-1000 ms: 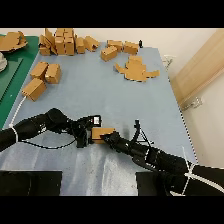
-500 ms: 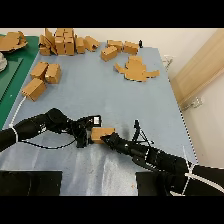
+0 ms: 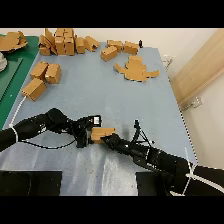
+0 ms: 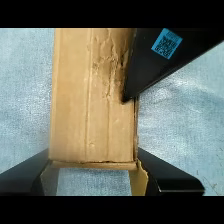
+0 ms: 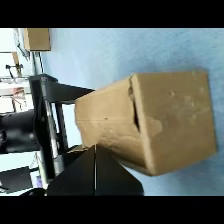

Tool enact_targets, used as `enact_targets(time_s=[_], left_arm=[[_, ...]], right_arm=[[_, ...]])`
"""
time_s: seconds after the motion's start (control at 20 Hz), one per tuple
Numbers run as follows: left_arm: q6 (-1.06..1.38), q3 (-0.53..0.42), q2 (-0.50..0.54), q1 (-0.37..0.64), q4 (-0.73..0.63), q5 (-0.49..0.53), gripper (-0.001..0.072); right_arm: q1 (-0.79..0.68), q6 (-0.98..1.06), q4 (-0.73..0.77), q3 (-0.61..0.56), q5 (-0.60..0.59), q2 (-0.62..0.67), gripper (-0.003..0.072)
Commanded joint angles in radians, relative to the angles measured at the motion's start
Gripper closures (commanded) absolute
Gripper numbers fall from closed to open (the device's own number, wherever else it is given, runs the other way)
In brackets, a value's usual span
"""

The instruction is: Fold the box.

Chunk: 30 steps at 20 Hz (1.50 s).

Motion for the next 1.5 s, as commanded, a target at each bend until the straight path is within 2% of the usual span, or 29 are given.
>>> enact_targets(time_s=[0.0,0.1,0.15,0.2,0.35,0.4,0.45,0.55,0.7,0.8,1.15,1.45], left_arm=[[0.002,0.000,0.001,0.000,0.000,0.000,0.0187],[0.001,0.000,0.001,0.000,0.000,0.000,0.0187],[0.002,0.000,0.001,0.000,0.000,0.000,0.0187],[0.001,0.000,0.001,0.000,0.000,0.000,0.0187],[0.001,0.000,0.001,0.000,0.000,0.000,0.0187],[0.001,0.000,0.001,0.000,0.000,0.000,0.0187],[0.002,0.000,0.001,0.000,0.000,0.000,0.0187],[0.001,0.000,0.001,0.000,0.000,0.000,0.0186],[0.024,0.000,0.001,0.000,0.001,0.011,0.0187],[0.081,0.000,0.001,0.001,0.001,0.038,0.0187],[0.082,0.000,0.001,0.002,0.000,0.038,0.0187],[0.081,0.000,0.001,0.002,-0.052,0.033,0.0187]], right_arm=[[-0.003,-0.007,0.014,0.002,0.056,0.086,0.0685],[-0.025,-0.063,0.027,0.002,0.035,0.174,0.0685],[-0.053,-0.079,0.023,0.002,-0.017,0.218,0.0684],[-0.088,-0.111,0.011,0.002,-0.121,0.267,0.0685],[-0.211,-0.174,-0.064,0.002,-0.549,0.383,0.0684],[-0.246,-0.174,-0.112,0.002,-0.635,0.405,0.0684],[-0.277,-0.173,-0.157,0.002,-0.673,0.425,0.0684],[-0.323,-0.173,-0.215,0.005,-0.673,0.462,0.0684],[-0.330,-0.173,-0.217,0.020,-0.673,0.490,0.0684],[-0.324,-0.172,-0.216,0.029,-0.671,0.494,0.0684],[-0.324,-0.172,-0.216,0.032,-0.666,0.496,0.0684],[-0.324,-0.172,-0.216,0.032,-0.666,0.496,0.0684]])
